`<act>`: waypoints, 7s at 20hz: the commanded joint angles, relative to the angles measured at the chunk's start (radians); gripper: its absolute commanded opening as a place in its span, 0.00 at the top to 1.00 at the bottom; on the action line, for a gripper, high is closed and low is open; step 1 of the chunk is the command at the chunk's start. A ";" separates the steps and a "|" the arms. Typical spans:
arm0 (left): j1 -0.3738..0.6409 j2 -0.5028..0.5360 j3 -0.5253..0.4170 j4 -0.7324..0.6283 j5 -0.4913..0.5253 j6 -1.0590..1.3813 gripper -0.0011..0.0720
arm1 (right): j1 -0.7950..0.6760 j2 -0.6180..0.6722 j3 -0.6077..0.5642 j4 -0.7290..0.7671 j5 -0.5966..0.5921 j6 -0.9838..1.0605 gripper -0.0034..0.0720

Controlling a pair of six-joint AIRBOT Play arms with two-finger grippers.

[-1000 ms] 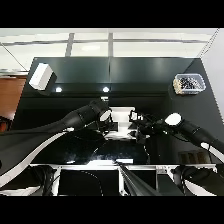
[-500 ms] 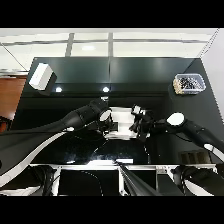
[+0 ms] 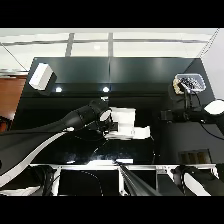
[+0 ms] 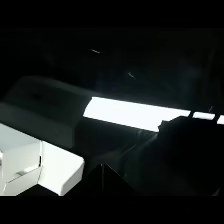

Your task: Fold the box and place the chain.

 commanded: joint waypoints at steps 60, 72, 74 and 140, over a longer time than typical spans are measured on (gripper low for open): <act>0.001 0.000 0.000 0.000 -0.002 -0.001 0.95 | 0.800 -0.371 0.329 -0.500 0.026 0.931 0.53; 0.001 0.000 0.000 0.000 -0.002 -0.001 0.95 | 0.800 -0.390 0.329 -0.481 0.029 1.000 0.87; 0.001 0.000 0.000 0.000 -0.002 -0.001 0.95 | 0.800 -0.390 0.329 -0.469 0.027 1.000 0.95; 0.000 0.000 0.000 0.003 -0.002 -0.001 0.95 | -0.184 -0.795 0.920 -0.621 -0.062 0.364 0.95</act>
